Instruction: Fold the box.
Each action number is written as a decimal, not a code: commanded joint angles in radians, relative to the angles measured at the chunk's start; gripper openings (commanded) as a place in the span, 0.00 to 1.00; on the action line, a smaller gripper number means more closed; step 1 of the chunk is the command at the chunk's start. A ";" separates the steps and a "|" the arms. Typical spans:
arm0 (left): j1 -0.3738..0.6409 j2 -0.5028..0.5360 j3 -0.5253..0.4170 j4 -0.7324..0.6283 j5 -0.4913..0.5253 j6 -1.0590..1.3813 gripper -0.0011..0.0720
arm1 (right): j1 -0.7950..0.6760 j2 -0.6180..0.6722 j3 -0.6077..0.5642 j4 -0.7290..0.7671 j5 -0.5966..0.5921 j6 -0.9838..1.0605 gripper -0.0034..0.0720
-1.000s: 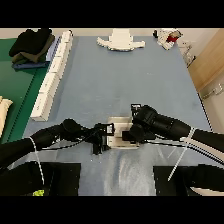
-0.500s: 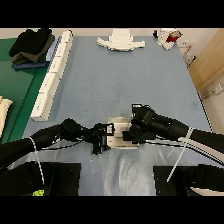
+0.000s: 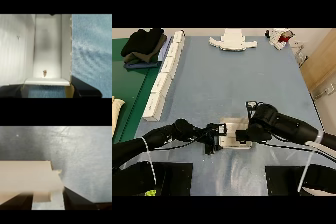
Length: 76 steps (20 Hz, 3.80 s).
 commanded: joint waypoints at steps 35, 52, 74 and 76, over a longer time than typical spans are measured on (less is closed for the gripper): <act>0.000 0.001 0.000 0.000 -0.001 -0.002 0.65 | -0.340 0.034 -0.112 0.721 0.323 -1.590 0.05; 0.000 0.001 0.000 0.000 -0.001 -0.002 0.65 | -0.097 0.345 -0.340 0.497 0.632 -1.746 0.59; 0.000 0.001 0.000 0.000 -0.001 -0.002 0.65 | -0.036 0.314 -0.333 0.292 0.692 -1.859 0.76; 0.000 0.001 0.000 0.000 -0.001 -0.002 0.65 | -0.036 0.314 -0.333 0.285 0.708 -1.859 0.75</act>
